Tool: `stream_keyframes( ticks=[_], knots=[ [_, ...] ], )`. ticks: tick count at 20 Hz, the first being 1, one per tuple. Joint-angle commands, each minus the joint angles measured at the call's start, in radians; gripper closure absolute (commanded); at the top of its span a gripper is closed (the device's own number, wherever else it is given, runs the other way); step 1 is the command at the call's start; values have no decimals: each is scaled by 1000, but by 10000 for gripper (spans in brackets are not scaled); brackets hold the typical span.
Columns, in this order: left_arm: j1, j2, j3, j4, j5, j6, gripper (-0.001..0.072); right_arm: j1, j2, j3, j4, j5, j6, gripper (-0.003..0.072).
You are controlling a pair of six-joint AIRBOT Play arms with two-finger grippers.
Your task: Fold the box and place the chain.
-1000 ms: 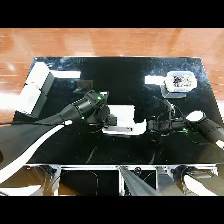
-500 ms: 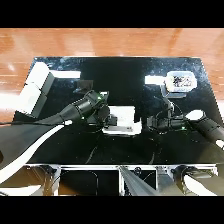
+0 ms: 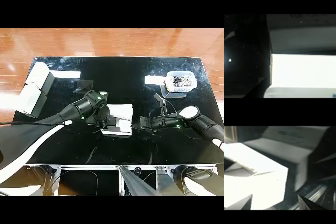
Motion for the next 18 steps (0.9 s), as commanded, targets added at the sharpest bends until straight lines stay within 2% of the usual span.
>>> stream_keyframes(
  ticks=[1,8,12,14,16,18],
  knots=[
    [-1,0,1,-5,-3,-1,690,23,0,37,1,7,13,-34],
    [-1,0,1,-3,-7,-1,690,22,0,41,-34,27,19,-34],
    [-1,0,1,-2,-9,-1,690,51,0,43,-66,29,88,-34],
    [-1,0,1,-2,-10,-1,691,121,0,63,-169,3,224,-30],
    [-1,0,1,-1,-4,-1,690,199,0,120,-360,-13,436,-30],
    [-1,0,1,-1,0,-1,691,265,0,184,-475,-21,564,-30]
  ],
)
